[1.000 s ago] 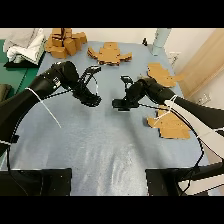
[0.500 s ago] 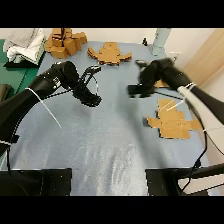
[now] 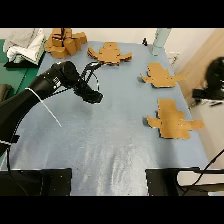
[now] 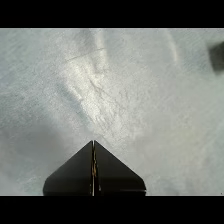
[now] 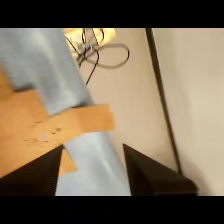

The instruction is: Fold the box.

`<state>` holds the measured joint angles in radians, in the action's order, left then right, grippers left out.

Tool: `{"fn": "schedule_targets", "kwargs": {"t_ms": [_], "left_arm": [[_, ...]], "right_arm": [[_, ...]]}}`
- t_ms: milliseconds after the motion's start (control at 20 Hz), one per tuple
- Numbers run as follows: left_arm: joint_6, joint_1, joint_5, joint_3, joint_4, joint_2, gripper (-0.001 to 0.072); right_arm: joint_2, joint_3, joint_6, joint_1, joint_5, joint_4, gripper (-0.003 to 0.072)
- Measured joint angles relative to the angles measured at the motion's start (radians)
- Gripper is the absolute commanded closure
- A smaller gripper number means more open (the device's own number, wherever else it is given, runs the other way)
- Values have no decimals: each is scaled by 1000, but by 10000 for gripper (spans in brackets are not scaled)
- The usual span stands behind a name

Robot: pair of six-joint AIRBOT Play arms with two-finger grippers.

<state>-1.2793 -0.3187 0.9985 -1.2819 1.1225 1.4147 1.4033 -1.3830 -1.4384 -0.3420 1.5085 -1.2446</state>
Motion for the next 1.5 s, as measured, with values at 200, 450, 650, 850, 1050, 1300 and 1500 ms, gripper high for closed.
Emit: {"fn": "schedule_targets", "kwargs": {"t_ms": [200,450,650,850,1050,1300,1500], "left_arm": [[-1,0,-12,0,-15,0,12],[-4,0,-13,0,-89,0,12],[-4,0,16,0,-123,0,23],[-3,0,40,0,-137,0,23],[-1,0,77,0,-140,0,22],[0,0,93,0,-142,0,20],[4,0,84,0,-143,0,20]], "right_arm": [[36,23,-152,-272,-31,-167,36],[125,43,-360,-457,-35,-392,46],[194,48,-488,-497,-26,-533,281],[230,49,-557,-475,-12,-617,367],[241,52,-578,-414,38,-684,682],[212,75,-553,-269,93,-892,682],[62,217,-484,-83,-17,-1027,682]]}}
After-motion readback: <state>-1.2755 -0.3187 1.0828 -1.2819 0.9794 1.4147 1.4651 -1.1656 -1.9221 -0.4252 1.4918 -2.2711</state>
